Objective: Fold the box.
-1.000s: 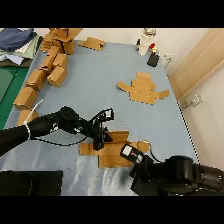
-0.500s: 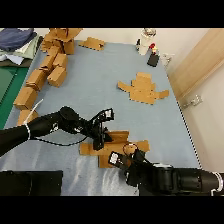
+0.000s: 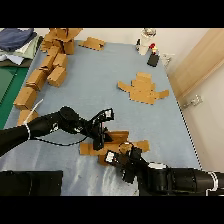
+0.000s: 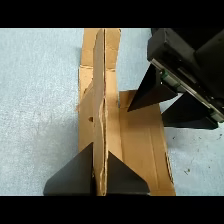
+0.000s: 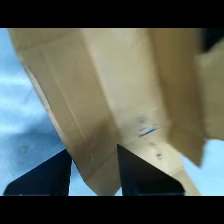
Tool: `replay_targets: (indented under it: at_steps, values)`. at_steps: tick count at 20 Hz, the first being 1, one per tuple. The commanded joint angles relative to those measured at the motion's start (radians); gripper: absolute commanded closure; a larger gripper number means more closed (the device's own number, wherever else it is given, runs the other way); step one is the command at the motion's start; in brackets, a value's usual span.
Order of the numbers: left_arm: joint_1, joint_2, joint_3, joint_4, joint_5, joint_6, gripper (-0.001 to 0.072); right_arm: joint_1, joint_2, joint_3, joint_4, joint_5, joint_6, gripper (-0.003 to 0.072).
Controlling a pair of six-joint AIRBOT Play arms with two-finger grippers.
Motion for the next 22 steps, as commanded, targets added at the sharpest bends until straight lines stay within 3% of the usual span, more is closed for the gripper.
replay_targets:
  at_steps: [1,10,12,16,18,22]
  values:
    - [0.000,-0.001,0.001,0.000,0.000,0.000,0.0699,0.001,-0.001,0.031,-0.084,-0.061,0.093,0.0264]
    - [0.000,-0.001,0.001,0.000,0.000,0.000,0.0699,0.001,-0.001,0.059,-0.117,-0.072,0.135,0.0263]
    - [0.000,-0.001,0.001,0.000,0.000,0.000,0.0698,0.001,-0.001,0.061,-0.121,-0.071,0.135,0.0230]
    - [0.000,-0.001,0.001,0.000,0.000,0.000,0.0699,0.001,0.013,0.071,-0.168,-0.083,0.057,0.0225]
    - [0.000,-0.001,0.001,0.000,0.000,0.000,0.0699,-0.015,0.039,0.066,-0.174,-0.087,0.029,-0.0030]
    - [0.000,-0.001,0.001,0.000,0.000,0.000,0.0699,-0.087,0.144,0.047,-0.077,-0.064,-0.096,-0.0029]
